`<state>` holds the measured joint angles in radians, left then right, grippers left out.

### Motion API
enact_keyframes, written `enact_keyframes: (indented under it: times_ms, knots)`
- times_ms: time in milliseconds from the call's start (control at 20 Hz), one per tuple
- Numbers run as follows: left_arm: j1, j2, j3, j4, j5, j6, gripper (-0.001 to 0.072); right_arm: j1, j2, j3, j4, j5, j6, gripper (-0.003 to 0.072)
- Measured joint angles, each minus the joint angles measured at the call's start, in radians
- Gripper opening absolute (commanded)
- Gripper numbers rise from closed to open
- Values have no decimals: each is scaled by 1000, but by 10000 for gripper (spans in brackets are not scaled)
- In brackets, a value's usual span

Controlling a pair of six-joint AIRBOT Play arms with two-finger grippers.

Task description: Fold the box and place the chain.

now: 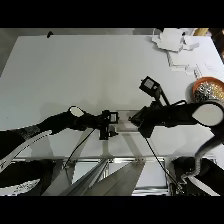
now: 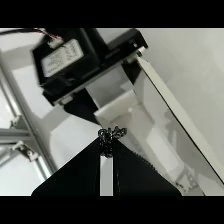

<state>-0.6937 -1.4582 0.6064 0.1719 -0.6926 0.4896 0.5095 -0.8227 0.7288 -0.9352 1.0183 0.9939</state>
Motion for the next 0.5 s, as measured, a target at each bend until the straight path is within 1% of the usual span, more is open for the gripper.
enact_keyframes:
  times_ms: [200,250,350,400,500]
  knots:
    - [0,0,0,0,0,0,273,3,-127,-8,-36,-12,-27,27]
    - [0,0,0,0,0,0,273,3,-151,-10,-40,-13,-39,60]
    - [0,0,0,0,0,0,273,3,-182,-11,-46,-14,-58,246]
    - [0,0,0,0,0,0,273,3,-190,-11,-49,-14,-67,301]
    - [0,0,0,0,0,0,273,3,-187,-11,-54,-14,-82,305]
